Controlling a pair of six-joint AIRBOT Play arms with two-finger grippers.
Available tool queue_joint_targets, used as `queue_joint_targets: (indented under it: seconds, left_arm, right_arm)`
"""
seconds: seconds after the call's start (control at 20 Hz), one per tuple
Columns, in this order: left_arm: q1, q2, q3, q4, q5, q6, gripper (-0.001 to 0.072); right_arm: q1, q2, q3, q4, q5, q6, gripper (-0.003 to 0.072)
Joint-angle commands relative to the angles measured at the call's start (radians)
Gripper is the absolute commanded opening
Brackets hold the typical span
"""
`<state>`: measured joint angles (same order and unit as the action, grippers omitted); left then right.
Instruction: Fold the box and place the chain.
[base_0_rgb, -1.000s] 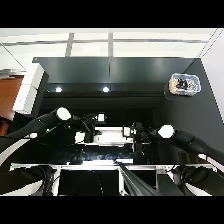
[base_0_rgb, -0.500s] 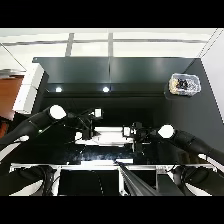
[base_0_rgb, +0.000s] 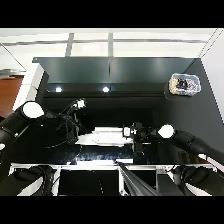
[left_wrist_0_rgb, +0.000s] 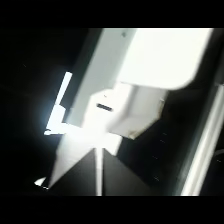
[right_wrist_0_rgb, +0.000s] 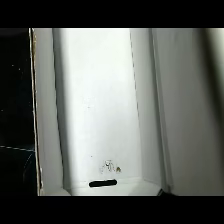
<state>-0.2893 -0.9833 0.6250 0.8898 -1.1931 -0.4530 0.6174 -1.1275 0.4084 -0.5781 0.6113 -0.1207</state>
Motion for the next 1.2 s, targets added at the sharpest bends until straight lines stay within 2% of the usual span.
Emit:
queue_joint_targets:
  seconds: [0.0,0.25,0.4,0.6,0.9,1.15]
  left_arm:
    - [0.029,0.027,-0.012,-0.047,-0.155,-0.098,0.0029]
    - [0.027,0.015,-0.082,-0.370,0.062,-0.066,0.0030]
    - [0.026,-0.002,-0.097,-0.483,0.135,0.005,0.0030]
    - [-0.008,-0.028,-0.097,-0.492,0.289,0.008,0.0029]
    - [-0.126,-0.105,-0.097,-0.446,0.485,0.008,0.0030]
    - [-0.155,-0.194,-0.097,-0.399,0.468,0.008,0.0030]
  right_arm:
    - [0.000,0.000,-0.001,0.001,0.001,0.001,0.0349]
    - [0.000,0.000,-0.001,0.001,0.001,0.001,0.0349]
    - [0.000,0.000,-0.001,0.001,0.001,0.001,0.0349]
    - [0.000,0.000,-0.001,0.002,0.001,0.001,0.0348]
    - [0.000,0.000,-0.001,0.002,0.001,0.001,0.0349]
    - [0.000,0.000,-0.001,0.002,0.000,0.003,0.0349]
